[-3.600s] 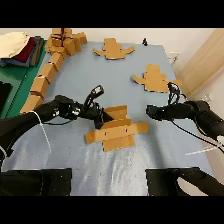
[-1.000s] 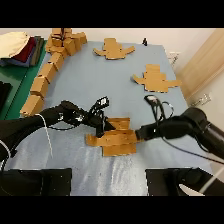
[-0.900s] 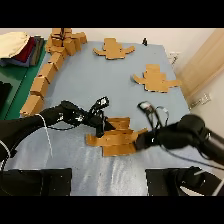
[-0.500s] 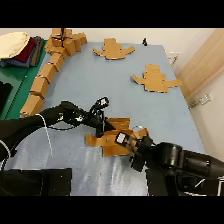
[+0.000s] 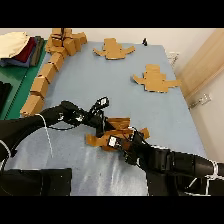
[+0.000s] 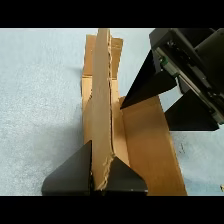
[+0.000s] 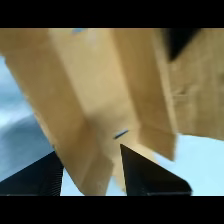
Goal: Fold the box.
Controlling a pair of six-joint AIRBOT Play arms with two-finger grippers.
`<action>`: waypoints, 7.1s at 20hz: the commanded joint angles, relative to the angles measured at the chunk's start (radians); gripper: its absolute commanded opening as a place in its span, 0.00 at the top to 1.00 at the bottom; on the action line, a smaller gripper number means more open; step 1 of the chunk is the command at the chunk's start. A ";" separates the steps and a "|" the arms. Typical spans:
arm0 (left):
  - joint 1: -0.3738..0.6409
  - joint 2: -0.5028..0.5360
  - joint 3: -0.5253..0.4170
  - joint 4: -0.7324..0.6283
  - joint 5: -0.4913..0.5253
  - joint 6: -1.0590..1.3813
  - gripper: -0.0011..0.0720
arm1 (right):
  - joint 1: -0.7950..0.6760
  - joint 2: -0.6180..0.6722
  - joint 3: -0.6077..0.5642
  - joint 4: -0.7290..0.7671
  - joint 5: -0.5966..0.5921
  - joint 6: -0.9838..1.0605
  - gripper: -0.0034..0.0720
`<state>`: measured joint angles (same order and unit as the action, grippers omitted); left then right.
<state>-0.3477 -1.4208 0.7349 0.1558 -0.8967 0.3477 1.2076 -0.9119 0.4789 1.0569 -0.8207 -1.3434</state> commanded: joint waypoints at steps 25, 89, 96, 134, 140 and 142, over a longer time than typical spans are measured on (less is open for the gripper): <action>0.000 0.000 0.000 0.000 -0.001 0.000 0.97 | -0.473 0.104 0.017 0.531 0.184 -0.901 0.00; 0.000 0.000 0.000 0.000 -0.001 0.000 0.97 | -0.657 -0.142 0.024 1.027 0.124 -1.518 0.16; 0.000 0.000 0.000 0.000 -0.001 0.000 0.97 | -0.657 -0.100 0.024 1.027 0.103 -1.516 0.02; 0.000 0.000 0.000 0.000 -0.001 0.000 0.97 | -0.657 -0.120 0.020 1.027 0.114 -1.499 0.24; 0.000 0.000 0.000 0.000 -0.001 0.000 0.97 | -0.658 -0.110 0.021 1.026 0.113 -1.499 0.23; 0.000 0.000 0.000 0.000 -0.001 0.000 0.97 | -0.660 -0.090 0.021 1.023 0.105 -1.499 0.21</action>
<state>-0.3481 -1.4208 0.7345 0.1562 -0.8982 0.3477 0.5495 -1.0187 0.4988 2.0830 -0.7109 -2.8429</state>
